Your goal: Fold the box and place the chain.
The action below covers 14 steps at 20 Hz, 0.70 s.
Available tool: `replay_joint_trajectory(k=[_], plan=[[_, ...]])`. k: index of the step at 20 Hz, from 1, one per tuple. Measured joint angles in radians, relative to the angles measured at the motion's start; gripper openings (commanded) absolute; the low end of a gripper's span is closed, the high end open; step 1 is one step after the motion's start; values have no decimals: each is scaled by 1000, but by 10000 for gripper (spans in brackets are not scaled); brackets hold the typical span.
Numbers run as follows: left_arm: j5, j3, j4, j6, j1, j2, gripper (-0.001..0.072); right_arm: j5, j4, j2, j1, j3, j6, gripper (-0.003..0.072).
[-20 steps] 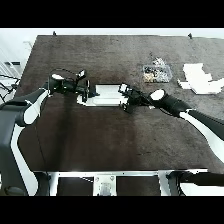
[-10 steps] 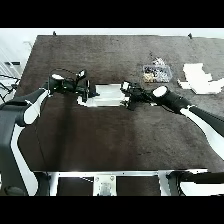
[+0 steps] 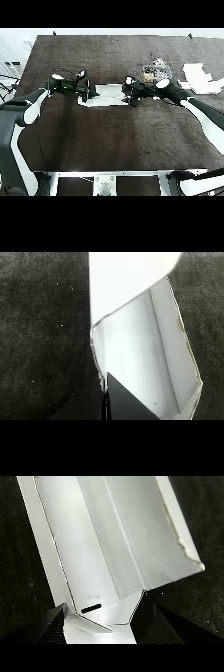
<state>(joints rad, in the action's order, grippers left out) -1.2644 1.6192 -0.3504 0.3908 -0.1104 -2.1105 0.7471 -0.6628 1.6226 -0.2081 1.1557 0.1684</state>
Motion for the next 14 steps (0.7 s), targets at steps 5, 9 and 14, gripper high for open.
replay_joint_trajectory(k=[5,9,14], plan=[[0,0,0,0,0,0,19,103,0,77,28,81,10,644],[0,0,0,0,0,0,19,194,-1,143,36,158,21,644],[-2,0,0,0,0,0,20,263,5,200,39,206,40,682]])
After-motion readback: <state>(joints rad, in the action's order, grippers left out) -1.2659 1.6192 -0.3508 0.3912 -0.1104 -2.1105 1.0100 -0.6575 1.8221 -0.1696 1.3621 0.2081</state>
